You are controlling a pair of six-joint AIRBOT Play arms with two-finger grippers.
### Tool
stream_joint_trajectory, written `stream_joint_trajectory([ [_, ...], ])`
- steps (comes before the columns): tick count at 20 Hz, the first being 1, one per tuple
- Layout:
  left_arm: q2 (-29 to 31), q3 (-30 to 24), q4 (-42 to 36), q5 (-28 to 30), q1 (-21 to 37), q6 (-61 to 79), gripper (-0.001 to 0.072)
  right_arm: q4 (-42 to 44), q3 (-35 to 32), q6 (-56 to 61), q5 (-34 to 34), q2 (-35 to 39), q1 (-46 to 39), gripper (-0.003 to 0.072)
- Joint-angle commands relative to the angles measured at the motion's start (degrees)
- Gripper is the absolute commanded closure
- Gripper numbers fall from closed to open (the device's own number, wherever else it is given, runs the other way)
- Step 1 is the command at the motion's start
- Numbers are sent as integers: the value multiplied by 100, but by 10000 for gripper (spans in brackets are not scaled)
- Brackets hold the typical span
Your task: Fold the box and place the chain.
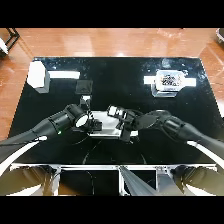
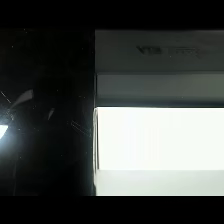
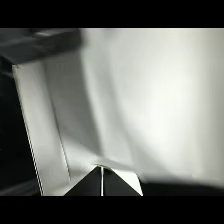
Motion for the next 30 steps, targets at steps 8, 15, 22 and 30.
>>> stream_joint_trajectory([
  [8,-2,0,11,-2,-2,-7,691,-81,-1443,4830,-2214,1952,-3453,668],
  [15,-2,0,-9,85,-2,-9,691,1755,-2048,4918,-544,684,-2505,668],
  [22,-2,0,-9,76,-2,-7,691,1926,-1106,4730,-726,-501,-1622,409],
  [30,0,39,-9,-94,2,-2,692,1519,-256,4334,-2483,-411,-1923,179],
])
